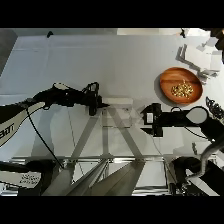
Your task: Fold the box and place the chain.
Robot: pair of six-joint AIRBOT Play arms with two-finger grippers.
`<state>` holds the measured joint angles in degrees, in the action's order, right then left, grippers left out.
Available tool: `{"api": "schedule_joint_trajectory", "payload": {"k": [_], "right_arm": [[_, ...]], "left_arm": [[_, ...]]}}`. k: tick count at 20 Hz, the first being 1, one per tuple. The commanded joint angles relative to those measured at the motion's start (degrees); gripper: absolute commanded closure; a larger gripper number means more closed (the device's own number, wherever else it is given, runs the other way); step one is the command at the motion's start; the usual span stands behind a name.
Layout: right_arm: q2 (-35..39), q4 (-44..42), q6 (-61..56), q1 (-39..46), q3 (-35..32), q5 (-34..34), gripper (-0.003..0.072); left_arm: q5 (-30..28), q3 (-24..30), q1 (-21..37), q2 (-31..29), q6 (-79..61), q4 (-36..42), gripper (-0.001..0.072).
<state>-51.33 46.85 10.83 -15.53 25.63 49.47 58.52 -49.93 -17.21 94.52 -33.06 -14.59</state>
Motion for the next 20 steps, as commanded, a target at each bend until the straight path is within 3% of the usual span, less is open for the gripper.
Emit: {"api": "schedule_joint_trajectory", "payload": {"k": [1,8,13,20], "right_arm": [[-5.9,-2.4,4.8,-0.1,0.0,-2.7,0.0012],[-11.9,-13.1,4.9,-3.4,0.0,-9.1,-0.0001],[-12.6,-13.2,4.9,-6.5,0.0,-14.6,-0.0002],[-12.6,-13.2,3.5,-6.6,0.0,-14.9,-0.0002]], "left_arm": [[0.0,-0.1,0.0,0.0,0.0,0.0,0.0701],[0.0,-0.1,0.0,0.0,0.0,0.0,0.0701],[0.0,-0.1,0.0,0.0,0.0,0.0,0.0701],[0.0,-0.1,0.0,0.0,0.0,0.0,0.0701]]}}
